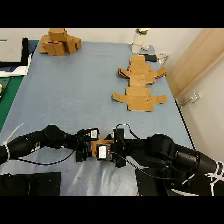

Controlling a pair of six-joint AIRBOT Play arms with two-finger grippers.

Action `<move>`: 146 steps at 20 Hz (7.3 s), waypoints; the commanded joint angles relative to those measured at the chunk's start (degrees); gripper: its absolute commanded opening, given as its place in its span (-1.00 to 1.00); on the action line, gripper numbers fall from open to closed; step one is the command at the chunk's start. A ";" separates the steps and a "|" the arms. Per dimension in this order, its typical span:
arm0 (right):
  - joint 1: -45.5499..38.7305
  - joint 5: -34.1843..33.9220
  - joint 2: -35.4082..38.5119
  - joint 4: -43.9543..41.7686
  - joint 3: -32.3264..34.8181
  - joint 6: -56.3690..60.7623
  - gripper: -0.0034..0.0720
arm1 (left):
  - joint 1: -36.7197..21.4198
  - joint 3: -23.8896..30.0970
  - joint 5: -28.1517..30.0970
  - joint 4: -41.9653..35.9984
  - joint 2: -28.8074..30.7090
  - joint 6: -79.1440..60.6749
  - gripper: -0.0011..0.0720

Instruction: Fold the box.

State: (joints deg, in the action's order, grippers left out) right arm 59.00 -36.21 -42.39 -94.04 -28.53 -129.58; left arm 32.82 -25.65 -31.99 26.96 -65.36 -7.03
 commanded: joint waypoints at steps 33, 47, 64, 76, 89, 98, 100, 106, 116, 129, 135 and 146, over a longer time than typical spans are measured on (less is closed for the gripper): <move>4.70 3.52 -0.76 18.21 -0.44 9.75 -0.14 | 0.02 0.00 0.04 0.00 0.00 0.00 0.67; 5.95 3.21 -2.36 19.19 -0.11 14.47 -0.36 | 0.02 0.00 0.02 0.02 0.00 0.00 0.67; 9.64 -1.90 0.61 11.69 -1.29 18.84 -0.36 | 0.02 0.00 0.02 0.02 0.00 0.00 0.67; 6.27 28.41 14.29 -1.55 16.15 92.61 -0.90 | 0.02 0.00 0.04 0.02 0.00 0.00 0.67; 0.20 38.53 -2.56 -1.81 16.72 98.60 -0.90 | 0.02 0.00 0.04 0.02 0.00 0.00 0.67; 0.76 36.13 -2.56 -1.79 16.72 98.73 -0.90 | 0.02 0.00 0.02 0.02 0.00 0.00 0.67; 0.76 36.13 -2.99 -1.77 16.72 98.71 -0.90 | 0.02 0.00 0.02 0.02 0.00 0.00 0.67; 0.76 36.76 -2.97 -1.29 16.70 98.68 -0.90 | 0.02 0.00 0.04 0.02 0.00 0.00 0.67; -1.05 -4.72 12.22 14.95 9.49 98.68 -0.90 | 0.02 0.00 0.02 0.02 0.00 0.00 0.67; -2.82 -10.84 6.95 17.81 8.85 110.25 -0.90 | 0.04 0.00 0.68 -0.17 0.00 0.00 0.67; -2.82 -10.86 6.62 18.69 8.85 114.46 -0.90 | 0.02 -0.15 0.09 -2.45 0.00 3.23 0.66; -2.82 -10.88 6.62 22.21 8.85 120.80 -0.90 | -10.47 -9.11 9.53 7.43 0.52 29.53 0.67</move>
State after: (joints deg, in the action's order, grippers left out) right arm 56.21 -47.07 -35.75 -72.93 -19.64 -9.96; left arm 27.64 -32.25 -24.45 30.87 -64.86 14.79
